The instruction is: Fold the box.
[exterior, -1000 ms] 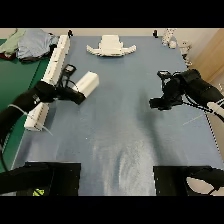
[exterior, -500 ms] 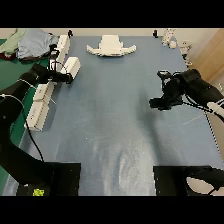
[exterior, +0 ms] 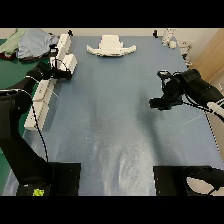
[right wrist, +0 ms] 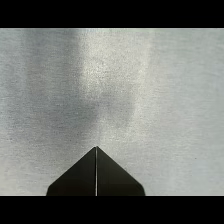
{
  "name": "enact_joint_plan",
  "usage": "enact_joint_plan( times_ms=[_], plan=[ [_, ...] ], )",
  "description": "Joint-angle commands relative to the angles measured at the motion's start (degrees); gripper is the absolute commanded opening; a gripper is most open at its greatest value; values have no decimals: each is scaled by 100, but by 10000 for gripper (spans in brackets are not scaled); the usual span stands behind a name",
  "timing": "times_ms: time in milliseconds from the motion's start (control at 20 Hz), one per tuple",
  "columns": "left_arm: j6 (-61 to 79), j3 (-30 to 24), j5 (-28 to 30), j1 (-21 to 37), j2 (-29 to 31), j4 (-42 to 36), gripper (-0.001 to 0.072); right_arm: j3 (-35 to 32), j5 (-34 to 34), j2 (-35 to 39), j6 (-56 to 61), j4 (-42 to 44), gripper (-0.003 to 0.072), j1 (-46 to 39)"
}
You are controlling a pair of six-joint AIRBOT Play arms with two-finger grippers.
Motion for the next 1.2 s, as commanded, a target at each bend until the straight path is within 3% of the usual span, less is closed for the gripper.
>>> enact_joint_plan(
  times_ms=[0, 800, 850, 1150],
  plan=[
    [-170, 83, 170, 50, -87, 116, 451, 2, 0, -2, 2, 4, 6, -2],
    [-179, 83, -79, 39, -116, 131, 460, 2, 0, -2, 0, 2, 6, -2],
    [-177, 83, -138, 39, -116, 140, 675, 2, 0, -2, 2, 2, 6, -2],
    [-181, 90, -221, 46, -76, 160, 698, 2, 0, -2, 2, 2, 6, -2]
  ],
)
